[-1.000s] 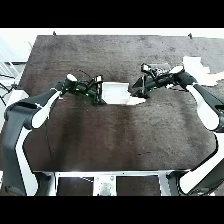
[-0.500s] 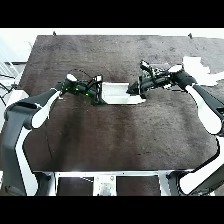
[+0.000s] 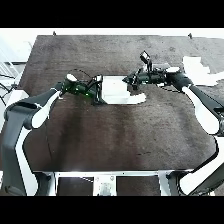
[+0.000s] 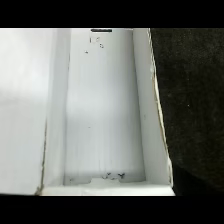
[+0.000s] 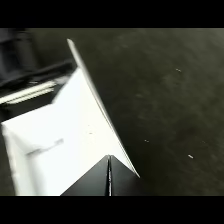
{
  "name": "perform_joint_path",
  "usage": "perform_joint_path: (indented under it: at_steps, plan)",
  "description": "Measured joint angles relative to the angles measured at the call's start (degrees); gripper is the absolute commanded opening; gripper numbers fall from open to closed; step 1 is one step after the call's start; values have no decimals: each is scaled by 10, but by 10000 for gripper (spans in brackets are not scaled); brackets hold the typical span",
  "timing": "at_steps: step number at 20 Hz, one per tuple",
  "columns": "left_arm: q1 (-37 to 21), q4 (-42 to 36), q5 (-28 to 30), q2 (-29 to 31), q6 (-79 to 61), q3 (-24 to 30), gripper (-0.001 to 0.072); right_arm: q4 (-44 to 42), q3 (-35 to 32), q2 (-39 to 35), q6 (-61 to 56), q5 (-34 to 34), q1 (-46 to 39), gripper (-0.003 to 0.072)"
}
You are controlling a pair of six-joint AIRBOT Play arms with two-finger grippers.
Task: Fold the box and place the chain.
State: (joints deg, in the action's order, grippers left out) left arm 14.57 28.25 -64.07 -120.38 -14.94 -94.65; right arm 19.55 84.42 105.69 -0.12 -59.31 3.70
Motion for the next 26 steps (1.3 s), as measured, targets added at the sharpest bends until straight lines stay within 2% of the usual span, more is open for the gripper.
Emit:
perform_joint_path:
  at_steps: [9, 10, 11, 13, 17, 20, 21, 22, 24, 26]
  plan:
    - [0, 0, 1, 0, -1, 0, 388, 33, 1, 50, -59, 40, 0, 26]
    - [0, -1, 1, 0, -1, 0, 389, 37, 1, 51, -61, 40, 0, 40]
    - [0, -1, 1, 0, -1, 0, 388, 40, 1, 52, -63, 42, 0, 96]
    - [0, -1, 1, 0, -1, 0, 388, 45, 5, 54, -66, 44, 0, 125]
    - [0, 0, 2, 0, -2, 0, 388, 51, 15, 34, -68, 42, -3, 149]
    - [0, 0, 3, 0, -1, 0, 388, 71, 17, -5, -68, 9, -13, 159]
    - [0, 0, 3, 0, -1, 0, 388, 85, 14, -22, -68, -12, -19, 216]
    - [0, 0, 2, 0, -1, 0, 388, 102, 7, -39, -68, -31, -24, 362]
    - [0, 0, 2, 0, -1, 0, 388, 133, -10, -66, -67, -53, -33, 541]
    - [0, 0, 2, 0, -1, 0, 388, 174, -31, -81, -52, -62, -39, 605]
